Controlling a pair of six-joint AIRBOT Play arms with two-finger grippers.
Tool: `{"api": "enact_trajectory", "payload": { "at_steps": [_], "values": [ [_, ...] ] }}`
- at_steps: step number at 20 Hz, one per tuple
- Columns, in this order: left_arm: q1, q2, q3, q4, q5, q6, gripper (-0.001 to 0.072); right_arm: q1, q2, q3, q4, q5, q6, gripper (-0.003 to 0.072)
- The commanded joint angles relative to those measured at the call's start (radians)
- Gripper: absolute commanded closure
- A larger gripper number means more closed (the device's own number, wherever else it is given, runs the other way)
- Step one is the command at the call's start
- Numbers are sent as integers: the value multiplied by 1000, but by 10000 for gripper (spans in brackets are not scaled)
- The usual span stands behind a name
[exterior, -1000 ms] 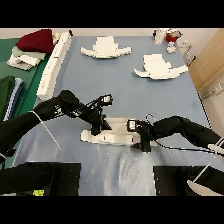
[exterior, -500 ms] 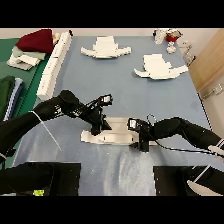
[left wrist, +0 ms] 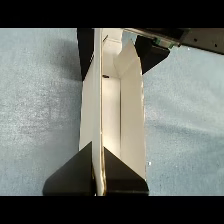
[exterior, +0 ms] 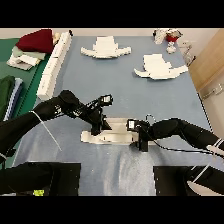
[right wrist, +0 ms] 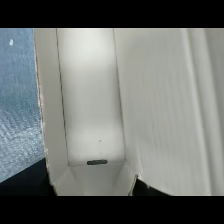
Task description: Fold the box.
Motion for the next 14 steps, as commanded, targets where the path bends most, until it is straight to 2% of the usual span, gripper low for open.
{"api": "enact_trajectory", "payload": {
  "at_steps": [1, 14],
  "values": [
    [1, 0, 0, 0, 1, 0, 697, 2, -1, -1, -11, 2, 0, 175],
    [1, 0, 0, 0, 1, 0, 697, 1, 0, -1, -21, 1, 0, 173]
  ]
}}
